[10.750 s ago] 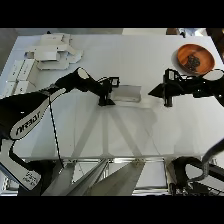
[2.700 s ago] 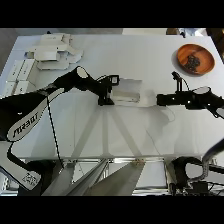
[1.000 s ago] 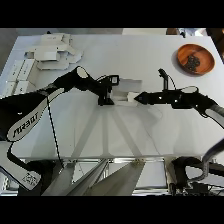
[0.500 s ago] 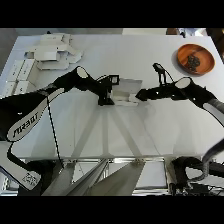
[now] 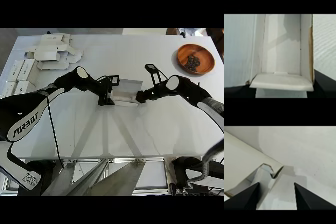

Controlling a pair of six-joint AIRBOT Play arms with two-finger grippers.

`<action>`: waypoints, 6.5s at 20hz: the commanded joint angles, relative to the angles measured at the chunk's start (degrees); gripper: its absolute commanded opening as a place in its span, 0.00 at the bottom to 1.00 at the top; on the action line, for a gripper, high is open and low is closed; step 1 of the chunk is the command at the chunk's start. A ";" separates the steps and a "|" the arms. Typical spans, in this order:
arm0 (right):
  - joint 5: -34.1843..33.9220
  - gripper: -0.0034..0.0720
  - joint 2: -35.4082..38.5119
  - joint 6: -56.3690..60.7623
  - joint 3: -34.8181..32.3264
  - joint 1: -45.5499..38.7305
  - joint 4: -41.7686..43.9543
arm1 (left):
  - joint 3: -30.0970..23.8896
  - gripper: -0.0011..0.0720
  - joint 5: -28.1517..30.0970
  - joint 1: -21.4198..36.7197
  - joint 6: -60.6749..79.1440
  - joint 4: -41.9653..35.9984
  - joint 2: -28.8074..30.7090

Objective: Fold the box and place the chain.

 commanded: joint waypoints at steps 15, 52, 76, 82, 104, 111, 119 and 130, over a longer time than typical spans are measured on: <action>0.00 0.70 2.08 10.58 0.28 0.55 -1.16 | 0.04 0.81 0.09 0.00 0.00 0.07 0.02; 14.73 0.56 -12.22 39.63 17.22 10.49 -18.18 | 0.04 0.81 0.09 0.00 0.00 0.07 0.02; 12.20 0.59 -12.94 50.51 17.35 12.22 -19.76 | 0.04 0.81 0.09 0.00 0.00 0.07 0.02; 12.79 0.59 -7.28 49.79 17.35 12.15 -26.82 | 0.04 0.81 0.09 0.00 0.00 0.07 0.02; -1.31 0.59 -3.08 32.09 21.90 -28.52 -36.24 | 0.04 0.81 0.09 0.00 0.00 0.07 0.02; -4.20 0.59 -22.34 30.60 40.44 -31.63 -36.63 | 0.04 0.81 0.09 0.00 -0.02 0.07 0.02; -8.63 0.57 -34.12 31.19 46.23 -32.94 -35.52 | 0.04 0.81 0.09 0.00 0.00 0.07 0.02; -4.52 0.07 -36.48 31.50 47.65 -32.85 -32.35 | 0.04 0.81 0.07 0.00 0.00 0.07 0.02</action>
